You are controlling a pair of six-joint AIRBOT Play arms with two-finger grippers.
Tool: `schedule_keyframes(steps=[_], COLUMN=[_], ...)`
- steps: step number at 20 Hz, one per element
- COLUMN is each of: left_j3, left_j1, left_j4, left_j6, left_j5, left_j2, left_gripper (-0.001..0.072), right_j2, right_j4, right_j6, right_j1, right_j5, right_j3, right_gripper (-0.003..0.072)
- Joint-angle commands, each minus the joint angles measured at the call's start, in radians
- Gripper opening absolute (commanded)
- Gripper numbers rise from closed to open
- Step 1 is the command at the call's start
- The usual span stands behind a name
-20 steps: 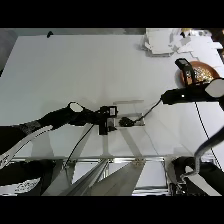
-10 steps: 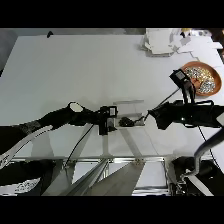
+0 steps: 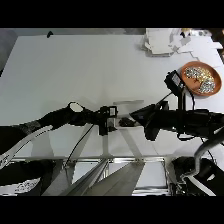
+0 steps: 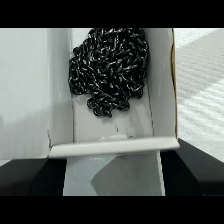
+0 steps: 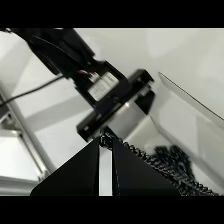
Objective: Fold the box and place the chain.
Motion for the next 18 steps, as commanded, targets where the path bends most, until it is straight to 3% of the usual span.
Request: schedule_keyframes(steps=[1, 9, 18], left_j3=[-0.001, -0.001, -0.001], left_j1=[0.000, 0.000, 0.000], left_j4=[0.000, 0.000, 0.000], left_j6=[0.000, 0.000, 0.000], left_j5=[0.000, 0.000, 0.000], left_j2=[0.001, 0.001, 0.001], left_gripper=[0.0136, 0.0136, 0.0136], right_j2=[0.001, -0.042, -0.273], right_j4=[0.046, -0.039, -0.186], right_j6=[-0.003, -0.003, 0.010], right_j1=[0.064, 0.089, 0.089], right_j5=[-0.082, -0.127, -0.124], right_j3=[-0.001, -0.016, -0.069], right_gripper=[0.0019, 0.0019, 0.0022])
